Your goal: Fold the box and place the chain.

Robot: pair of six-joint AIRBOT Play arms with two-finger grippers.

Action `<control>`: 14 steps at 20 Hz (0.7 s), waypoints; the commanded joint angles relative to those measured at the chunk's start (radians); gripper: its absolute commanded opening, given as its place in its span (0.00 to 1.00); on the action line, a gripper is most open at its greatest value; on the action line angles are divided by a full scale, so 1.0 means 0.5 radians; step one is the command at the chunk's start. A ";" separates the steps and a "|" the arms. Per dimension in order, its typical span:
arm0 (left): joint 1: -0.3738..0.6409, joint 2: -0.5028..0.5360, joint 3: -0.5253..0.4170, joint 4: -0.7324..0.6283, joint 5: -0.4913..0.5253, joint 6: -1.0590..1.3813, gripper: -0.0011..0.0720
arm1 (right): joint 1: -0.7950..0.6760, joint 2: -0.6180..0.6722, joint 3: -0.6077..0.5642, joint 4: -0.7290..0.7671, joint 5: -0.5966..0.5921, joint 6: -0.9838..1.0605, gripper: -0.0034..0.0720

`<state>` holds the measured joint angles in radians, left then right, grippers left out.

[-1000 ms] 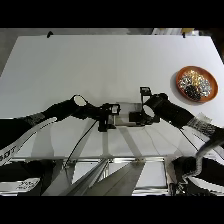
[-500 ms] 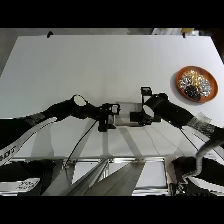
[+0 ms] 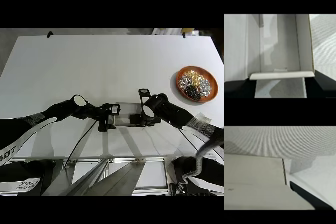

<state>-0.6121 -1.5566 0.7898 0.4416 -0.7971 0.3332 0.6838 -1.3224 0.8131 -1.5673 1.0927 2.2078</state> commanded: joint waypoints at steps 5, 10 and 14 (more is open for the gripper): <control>-0.001 0.002 -0.001 0.000 0.000 -0.002 0.30 | -0.002 0.349 0.026 -0.042 0.190 -0.613 0.59; -0.001 0.002 -0.001 0.000 0.001 -0.002 0.30 | -0.341 0.451 0.531 -0.014 0.627 -1.093 0.45; -0.001 0.002 -0.001 0.000 0.000 -0.002 0.30 | -0.935 0.446 0.738 -0.066 0.388 -1.389 0.34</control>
<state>-0.6125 -1.5566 0.7898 0.4412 -0.7971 0.3325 0.3927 -1.1053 1.1084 -1.5867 1.3266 1.6543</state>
